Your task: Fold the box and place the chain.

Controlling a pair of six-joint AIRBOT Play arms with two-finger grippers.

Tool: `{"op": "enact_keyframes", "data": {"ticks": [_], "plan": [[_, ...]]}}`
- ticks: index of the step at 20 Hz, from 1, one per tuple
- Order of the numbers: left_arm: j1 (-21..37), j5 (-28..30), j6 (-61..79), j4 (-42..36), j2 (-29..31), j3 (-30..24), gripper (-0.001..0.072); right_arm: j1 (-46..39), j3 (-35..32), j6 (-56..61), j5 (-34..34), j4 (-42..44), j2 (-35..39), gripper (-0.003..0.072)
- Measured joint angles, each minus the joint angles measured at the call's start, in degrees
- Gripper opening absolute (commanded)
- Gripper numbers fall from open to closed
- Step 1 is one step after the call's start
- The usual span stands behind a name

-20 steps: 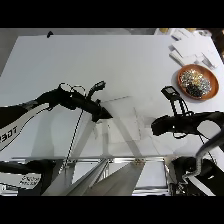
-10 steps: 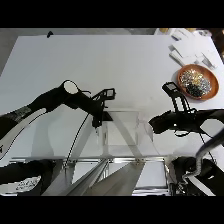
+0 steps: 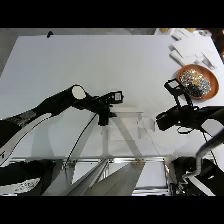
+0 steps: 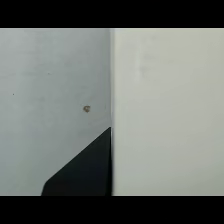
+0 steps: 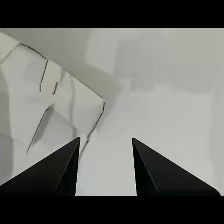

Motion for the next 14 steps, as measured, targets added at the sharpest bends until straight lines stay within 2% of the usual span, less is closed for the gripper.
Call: {"op": "enact_keyframes", "data": {"ticks": [6, 14], "plan": [[-3.15, 2.21, -0.15, 0.15, -3.48, 0.02, 0.0004, 0.0, 0.0, -0.85, -1.42, -0.63, 0.0, 0.0356], [-3.89, 4.57, -0.15, -0.02, -4.35, 0.04, 0.0003, 0.0, 0.0, -1.38, -1.7, -0.79, 0.0, 0.0356]]}}
